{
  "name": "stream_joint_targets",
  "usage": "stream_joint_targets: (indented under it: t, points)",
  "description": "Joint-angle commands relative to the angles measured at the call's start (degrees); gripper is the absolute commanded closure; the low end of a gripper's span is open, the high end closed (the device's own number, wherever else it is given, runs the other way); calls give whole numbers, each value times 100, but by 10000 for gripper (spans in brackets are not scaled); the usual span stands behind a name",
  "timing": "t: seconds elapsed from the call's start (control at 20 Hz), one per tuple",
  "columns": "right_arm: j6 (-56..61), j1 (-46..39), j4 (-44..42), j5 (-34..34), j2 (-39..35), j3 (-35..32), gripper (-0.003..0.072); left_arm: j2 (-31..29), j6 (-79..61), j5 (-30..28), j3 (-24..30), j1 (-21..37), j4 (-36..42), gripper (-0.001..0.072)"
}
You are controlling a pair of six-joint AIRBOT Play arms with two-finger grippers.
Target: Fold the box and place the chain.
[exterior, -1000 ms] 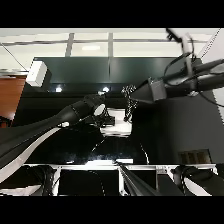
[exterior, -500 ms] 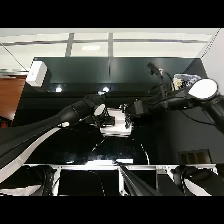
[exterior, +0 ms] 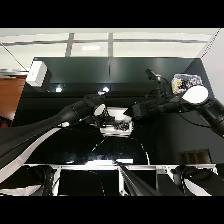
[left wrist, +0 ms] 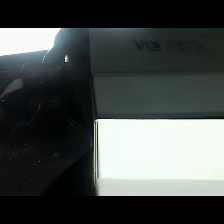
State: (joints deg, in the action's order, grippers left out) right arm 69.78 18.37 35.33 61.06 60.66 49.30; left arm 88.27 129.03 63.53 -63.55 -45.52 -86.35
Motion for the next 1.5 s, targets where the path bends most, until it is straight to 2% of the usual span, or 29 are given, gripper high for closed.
stream_joint_targets:
  t: [0.0,0.1,0.15,0.3,0.35,0.4,0.6,0.7,0.85,1.15,1.2,1.25,1.45]
  points:
    - [-367,-691,282,570,-184,46,348,2,-2,4,2,2,2,680]
    - [-533,-1167,1023,811,-398,-37,348,2,-2,4,2,2,4,680]
    - [-756,-1298,1287,702,-518,-275,349,2,-2,2,2,2,4,680]
    - [-1709,-1191,1060,-323,-616,-1405,348,2,-2,0,2,2,2,680]
    - [-2031,-1001,951,-796,-612,-1777,239,2,-2,0,2,2,4,680]
    - [-2328,-774,949,-1178,-610,-2037,-34,2,-2,0,2,2,2,680]
    - [-4454,238,1248,-2302,-595,-2557,-34,2,-2,-2,2,2,2,680]
    - [-5864,466,1224,-2575,-511,-2575,-34,2,-2,-2,2,2,2,680]
    - [-6262,437,789,-2988,-186,-2549,-34,2,0,-4,2,4,2,680]
    - [-7952,437,-529,-2981,448,-2420,-34,2,-2,-4,2,4,2,680]
    - [-8063,437,-632,-2997,507,-2404,-34,2,-2,-4,2,2,4,680]
    - [-8076,437,-638,-3036,542,-2398,15,2,0,-4,2,2,4,680]
    - [-8072,437,-638,-3281,592,-2398,24,2,0,-4,2,2,4,680]
